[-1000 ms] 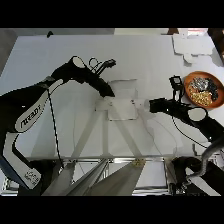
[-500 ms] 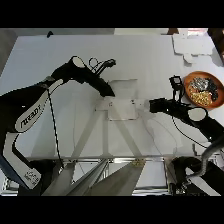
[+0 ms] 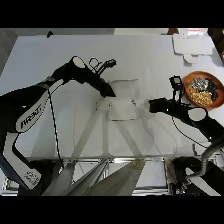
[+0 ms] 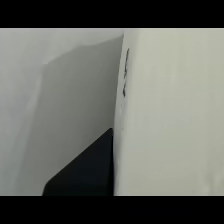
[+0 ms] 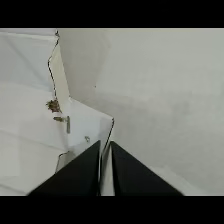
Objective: Fold the box and place the chain.
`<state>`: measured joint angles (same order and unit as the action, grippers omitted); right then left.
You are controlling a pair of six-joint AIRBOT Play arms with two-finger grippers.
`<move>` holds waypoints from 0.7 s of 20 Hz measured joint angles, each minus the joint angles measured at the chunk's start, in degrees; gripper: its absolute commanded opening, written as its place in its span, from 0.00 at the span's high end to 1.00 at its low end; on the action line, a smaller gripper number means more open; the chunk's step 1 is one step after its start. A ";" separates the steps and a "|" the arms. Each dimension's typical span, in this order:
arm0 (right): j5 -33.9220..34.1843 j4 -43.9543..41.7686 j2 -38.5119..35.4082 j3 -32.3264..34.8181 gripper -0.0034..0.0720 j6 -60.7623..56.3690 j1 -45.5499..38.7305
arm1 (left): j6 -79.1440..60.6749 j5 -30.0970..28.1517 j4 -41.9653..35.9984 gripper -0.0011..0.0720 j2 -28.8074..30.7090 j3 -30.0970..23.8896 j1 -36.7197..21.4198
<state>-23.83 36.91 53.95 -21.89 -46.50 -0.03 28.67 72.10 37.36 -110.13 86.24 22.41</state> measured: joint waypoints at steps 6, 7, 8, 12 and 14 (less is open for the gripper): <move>0.55 -1.46 -2.97 -0.42 0.24 -0.17 0.00 | 0.68 2.56 0.66 0.98 2.01 0.04 -0.22; 0.63 -1.73 -4.26 -0.59 0.24 -0.17 0.00 | 0.90 2.67 0.87 0.98 3.28 0.04 -0.50; 0.74 -1.81 -5.75 -0.66 0.24 -0.17 0.00 | 0.96 2.99 1.03 0.98 5.03 0.04 -0.85; 2.45 -2.16 -12.39 -0.85 0.24 -1.90 0.00 | 2.95 3.93 5.22 0.98 13.44 -0.02 -2.95; 3.74 -2.19 -15.82 -0.90 0.25 -3.50 0.00 | 3.76 5.55 7.41 0.98 17.40 -0.39 -4.24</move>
